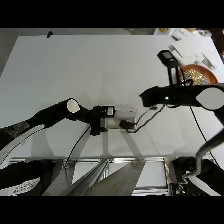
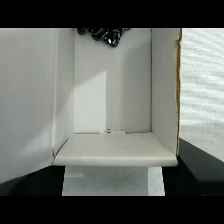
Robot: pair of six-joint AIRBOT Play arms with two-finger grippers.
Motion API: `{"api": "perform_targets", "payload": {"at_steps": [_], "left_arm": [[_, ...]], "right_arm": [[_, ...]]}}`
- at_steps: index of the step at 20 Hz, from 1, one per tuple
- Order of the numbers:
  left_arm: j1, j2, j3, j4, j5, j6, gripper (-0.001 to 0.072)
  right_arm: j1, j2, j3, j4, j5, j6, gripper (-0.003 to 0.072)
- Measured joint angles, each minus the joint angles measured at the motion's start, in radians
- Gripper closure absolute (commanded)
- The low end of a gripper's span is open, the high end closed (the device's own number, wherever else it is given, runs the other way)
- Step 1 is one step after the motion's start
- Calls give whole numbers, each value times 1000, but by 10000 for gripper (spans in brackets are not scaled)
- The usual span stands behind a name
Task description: Fold the box and place the chain.
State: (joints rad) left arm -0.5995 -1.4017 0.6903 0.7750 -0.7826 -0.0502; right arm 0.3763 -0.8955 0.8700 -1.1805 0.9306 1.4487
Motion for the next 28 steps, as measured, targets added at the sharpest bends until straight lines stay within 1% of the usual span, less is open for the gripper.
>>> {"api": "perform_targets", "payload": {"at_steps": [3, 4, 5, 6, 11, 15, 16, 17, 28], "left_arm": [[0, 0, 0, 0, 0, 0, 576], [0, 0, 0, 0, 0, 0, 576], [0, 0, 0, 0, 0, 0, 576], [0, 0, 0, 0, 0, 0, 576], [0, 0, 0, 0, 0, 0, 576], [0, 0, 0, 0, 0, 0, 576], [0, 0, 0, 0, 0, 0, 576], [0, 0, 0, 0, 0, 0, 576], [0, 0, 0, 0, 0, 0, 576]], "right_arm": [[-74, -43, -6, -131, 35, 68, 660], [-86, -66, -13, -153, 39, 80, 553], [-93, -94, -22, -173, 43, 95, 424], [-94, -123, -29, -185, 43, 98, 383], [-55, -266, -48, -215, 29, 124, 393], [-30, -343, -51, -227, 3, 179, 398], [-27, -357, -51, -229, 2, 190, 415], [-26, -371, -52, -230, 1, 202, 449], [-21, -424, -52, -253, -2, 307, 447]]}}
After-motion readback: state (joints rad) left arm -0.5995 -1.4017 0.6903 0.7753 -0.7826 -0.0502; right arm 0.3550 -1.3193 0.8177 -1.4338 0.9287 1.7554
